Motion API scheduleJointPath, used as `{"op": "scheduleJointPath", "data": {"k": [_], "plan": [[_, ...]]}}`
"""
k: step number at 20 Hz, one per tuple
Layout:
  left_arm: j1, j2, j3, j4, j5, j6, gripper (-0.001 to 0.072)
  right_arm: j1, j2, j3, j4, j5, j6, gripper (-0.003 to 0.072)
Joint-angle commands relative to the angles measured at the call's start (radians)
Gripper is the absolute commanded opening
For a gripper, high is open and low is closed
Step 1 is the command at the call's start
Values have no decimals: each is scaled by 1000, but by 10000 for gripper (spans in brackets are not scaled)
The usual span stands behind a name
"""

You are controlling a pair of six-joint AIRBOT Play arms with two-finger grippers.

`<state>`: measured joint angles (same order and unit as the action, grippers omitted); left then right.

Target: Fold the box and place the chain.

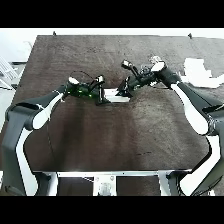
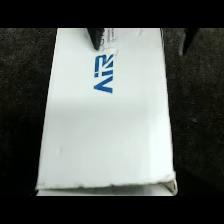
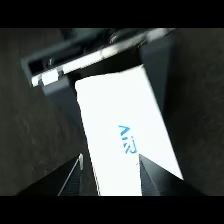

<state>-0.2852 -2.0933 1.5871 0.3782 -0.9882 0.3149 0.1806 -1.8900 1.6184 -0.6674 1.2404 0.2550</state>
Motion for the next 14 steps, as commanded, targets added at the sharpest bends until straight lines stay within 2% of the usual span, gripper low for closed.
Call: {"op": "scheduleJointPath", "data": {"k": [1,3,7,8,12,14], "plan": [[0,-1,0,-1,4,-1,420,-34,1,1,87,24,-6,370],[0,-1,0,-1,4,-1,420,-47,1,0,97,27,-6,361],[0,-1,0,-1,4,-1,420,-47,0,-16,92,24,-6,35],[0,-1,0,-1,4,-1,420,-46,0,-32,88,19,-5,13],[0,-1,0,-1,3,0,420,-45,0,-140,74,-71,-5,12],[0,-1,0,-1,4,-1,420,-40,-1,-180,69,-73,-5,12]]}}
